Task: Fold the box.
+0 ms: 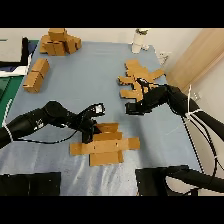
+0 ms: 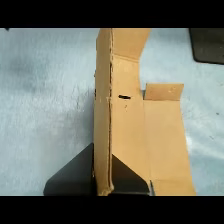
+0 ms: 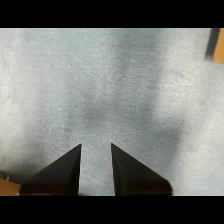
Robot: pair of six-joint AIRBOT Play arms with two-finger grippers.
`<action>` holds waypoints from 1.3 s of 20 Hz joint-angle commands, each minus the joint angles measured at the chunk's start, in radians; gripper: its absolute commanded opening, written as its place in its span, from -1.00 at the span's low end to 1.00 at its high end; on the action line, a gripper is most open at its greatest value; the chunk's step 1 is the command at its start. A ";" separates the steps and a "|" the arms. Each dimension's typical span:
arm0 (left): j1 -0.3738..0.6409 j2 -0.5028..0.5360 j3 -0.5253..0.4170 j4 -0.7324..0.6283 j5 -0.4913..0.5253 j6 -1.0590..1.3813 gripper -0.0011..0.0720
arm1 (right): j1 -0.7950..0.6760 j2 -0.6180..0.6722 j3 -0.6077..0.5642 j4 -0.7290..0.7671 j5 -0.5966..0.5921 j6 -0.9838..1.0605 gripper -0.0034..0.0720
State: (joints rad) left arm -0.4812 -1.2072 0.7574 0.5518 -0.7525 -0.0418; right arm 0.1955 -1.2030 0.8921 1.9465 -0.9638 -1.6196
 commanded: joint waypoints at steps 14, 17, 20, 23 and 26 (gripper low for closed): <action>-0.159 0.061 -0.088 0.068 0.236 -0.055 -0.95 | 0.000 -0.001 -0.048 0.045 0.052 0.000 -0.17; -0.159 0.060 -0.088 0.028 0.171 -0.051 -0.95 | 0.000 -0.001 -0.063 0.060 0.065 0.000 -0.17; -0.159 0.060 -0.098 0.020 0.158 -0.051 -0.95 | 0.000 -0.001 -0.063 0.074 0.066 0.000 -0.17; -0.159 0.060 -0.118 -0.005 0.158 -0.044 -0.94 | 0.000 -0.001 -0.063 0.078 0.066 0.000 -0.17; -0.159 0.060 -0.119 -0.086 0.132 0.033 -0.94 | 0.000 -0.001 -0.063 0.078 0.066 0.000 -0.17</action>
State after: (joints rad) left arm -0.6403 -1.1484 0.6437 0.5343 -0.5945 -0.0666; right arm 0.1944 -1.2030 0.8303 2.0197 -0.8986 -1.6196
